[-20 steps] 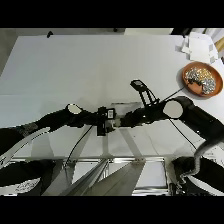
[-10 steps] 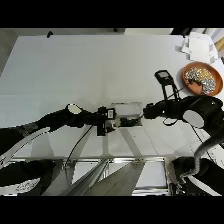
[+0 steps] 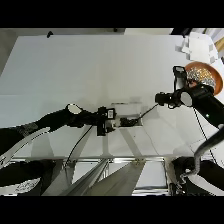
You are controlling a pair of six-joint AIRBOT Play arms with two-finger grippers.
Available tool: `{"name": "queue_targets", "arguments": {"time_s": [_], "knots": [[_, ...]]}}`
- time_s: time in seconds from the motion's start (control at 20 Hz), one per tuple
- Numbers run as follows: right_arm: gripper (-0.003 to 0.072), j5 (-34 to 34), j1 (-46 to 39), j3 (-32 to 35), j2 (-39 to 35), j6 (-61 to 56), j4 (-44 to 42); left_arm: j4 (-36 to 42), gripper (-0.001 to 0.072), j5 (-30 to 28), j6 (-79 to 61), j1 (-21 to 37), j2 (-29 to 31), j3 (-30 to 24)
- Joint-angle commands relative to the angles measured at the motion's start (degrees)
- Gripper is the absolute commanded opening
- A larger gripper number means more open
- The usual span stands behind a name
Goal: Fold the box and place the chain.
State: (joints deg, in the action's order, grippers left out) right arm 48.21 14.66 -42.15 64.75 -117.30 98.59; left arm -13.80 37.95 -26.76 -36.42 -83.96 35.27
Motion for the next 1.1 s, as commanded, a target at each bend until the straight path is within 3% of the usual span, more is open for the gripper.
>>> {"name": "queue_targets", "arguments": {"time_s": [0.0, 0.55, 0.7, 1.05], "knots": [[0.0431, -4.24, -1.92, 0.02, 4.72, -1.05, 0.39, 0.00, 0.0069, 0.00, -0.02, 0.00, 0.00, 0.04], [0.0390, -5.84, -1.92, 0.02, 9.79, -1.42, 0.35, 0.00, 0.0069, 0.00, -0.02, 0.02, 0.00, 0.04], [0.0297, -5.92, -1.92, 0.02, 9.92, -1.42, 0.37, 0.00, 0.0069, 0.00, -0.02, 0.00, 0.00, 0.04], [0.0278, -5.81, -1.90, 0.13, 12.92, -1.40, -0.11, 0.00, 0.0069, 0.00, -0.02, 0.02, 0.00, 0.04]]}}
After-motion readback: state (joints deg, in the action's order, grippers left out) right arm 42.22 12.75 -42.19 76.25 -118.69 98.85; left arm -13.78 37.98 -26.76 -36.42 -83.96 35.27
